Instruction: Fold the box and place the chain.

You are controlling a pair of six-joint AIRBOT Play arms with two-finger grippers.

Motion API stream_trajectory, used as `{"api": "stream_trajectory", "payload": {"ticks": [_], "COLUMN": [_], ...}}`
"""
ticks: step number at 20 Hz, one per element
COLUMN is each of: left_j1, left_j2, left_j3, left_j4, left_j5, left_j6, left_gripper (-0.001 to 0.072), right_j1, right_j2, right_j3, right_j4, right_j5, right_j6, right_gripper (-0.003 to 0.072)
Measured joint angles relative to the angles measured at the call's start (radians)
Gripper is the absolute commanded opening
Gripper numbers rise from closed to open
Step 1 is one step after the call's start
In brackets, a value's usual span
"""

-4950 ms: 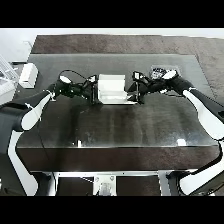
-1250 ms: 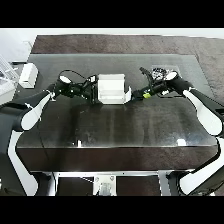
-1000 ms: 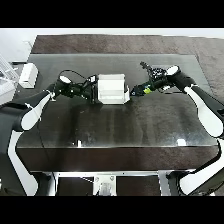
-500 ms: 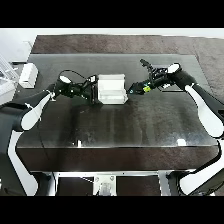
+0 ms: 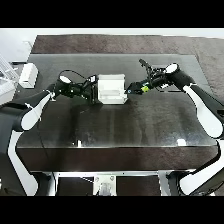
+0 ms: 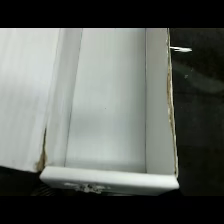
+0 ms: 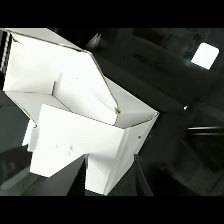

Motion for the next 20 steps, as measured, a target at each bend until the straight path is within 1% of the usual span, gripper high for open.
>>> {"api": "stream_trajectory", "payload": {"ticks": [1, 3, 6, 7, 8, 20], "left_j1": [0.0, 0.0, 0.0, 0.0, 0.0, 0.0], "left_j2": [0.0, 0.0, 0.0, 0.0, 0.0, 0.0], "left_j3": [0.0, 0.0, 0.0, 0.0, 0.0, 0.0], "left_j4": [0.0, 0.0, 0.0, 0.0, 0.0, 0.0], "left_j5": [0.0, 0.0, 0.0, 0.0, 0.0, -0.001], "left_j6": [0.0, 0.0, 0.0, 0.0, 0.0, 0.0], "left_gripper": [0.0519, 0.0519, 0.0519, 0.0519, 0.0519, 0.0519], "right_j1": [0.003, 0.008, 0.019, 0.025, 0.032, 0.115], "right_j2": [0.0, 0.0, 0.0, 0.0, 0.0, 0.0], "right_j3": [0.0, 0.0, 0.001, 0.003, 0.006, 0.075], "right_j4": [0.0, -0.003, -0.008, -0.014, -0.025, -0.227], "right_j5": [0.0, -0.004, -0.006, -0.007, -0.01, -0.037], "right_j6": [0.005, 0.023, 0.046, 0.056, 0.066, 0.28], "right_gripper": [0.0402, 0.0435, 0.0437, 0.0461, 0.0467, 0.0468]}}
